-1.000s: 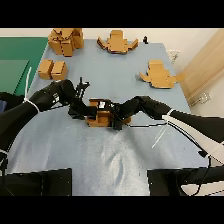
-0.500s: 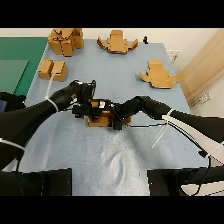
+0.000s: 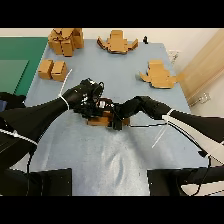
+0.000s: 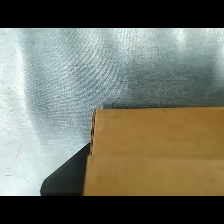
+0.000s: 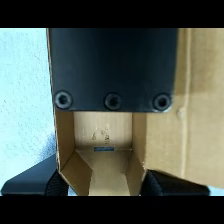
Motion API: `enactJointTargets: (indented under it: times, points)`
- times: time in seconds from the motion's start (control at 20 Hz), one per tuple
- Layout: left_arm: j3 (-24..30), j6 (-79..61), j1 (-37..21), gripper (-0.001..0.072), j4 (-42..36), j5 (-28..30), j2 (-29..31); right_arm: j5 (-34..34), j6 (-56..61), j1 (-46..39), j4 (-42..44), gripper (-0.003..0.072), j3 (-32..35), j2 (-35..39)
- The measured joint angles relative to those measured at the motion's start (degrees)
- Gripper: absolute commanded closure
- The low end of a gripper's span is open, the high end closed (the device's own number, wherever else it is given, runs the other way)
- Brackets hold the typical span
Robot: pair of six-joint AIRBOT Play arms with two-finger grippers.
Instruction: Fold the box.
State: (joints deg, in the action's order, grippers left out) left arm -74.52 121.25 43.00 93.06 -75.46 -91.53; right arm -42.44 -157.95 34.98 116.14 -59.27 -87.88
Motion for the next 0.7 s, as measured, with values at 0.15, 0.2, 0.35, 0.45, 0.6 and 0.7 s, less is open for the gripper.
enactJointTargets:
  times: [0.15,0.2,0.35,0.45,0.6,0.7]
  points:
    - [-0.3,-1.0,0.2,0.0216,-0.3,-0.3,-0.1,0.0,-0.2,0.0,-0.2,0.0174,0.0,0.0]
    - [-0.4,-1.1,0.2,0.0192,-1.3,-0.4,-0.1,0.0,-0.2,0.0,-0.2,0.0174,0.0,0.0]
    - [-0.5,-2.2,0.2,0.0192,-1.6,0.2,0.2,0.0,-0.2,0.0,-0.2,0.0174,0.0,0.0]
    - [-0.5,-2.7,-0.1,0.0195,-1.6,0.2,0.4,0.0,-0.2,0.0,-0.2,0.0174,0.0,0.0]
    - [-0.2,-3.0,-0.7,0.0464,-1.7,0.4,0.5,0.0,-0.2,0.0,-0.3,0.0174,0.0,0.0]
    - [0.4,-3.1,-1.4,0.0465,-1.7,0.9,0.5,0.0,-0.2,0.0,-0.3,0.0174,0.0,0.0]
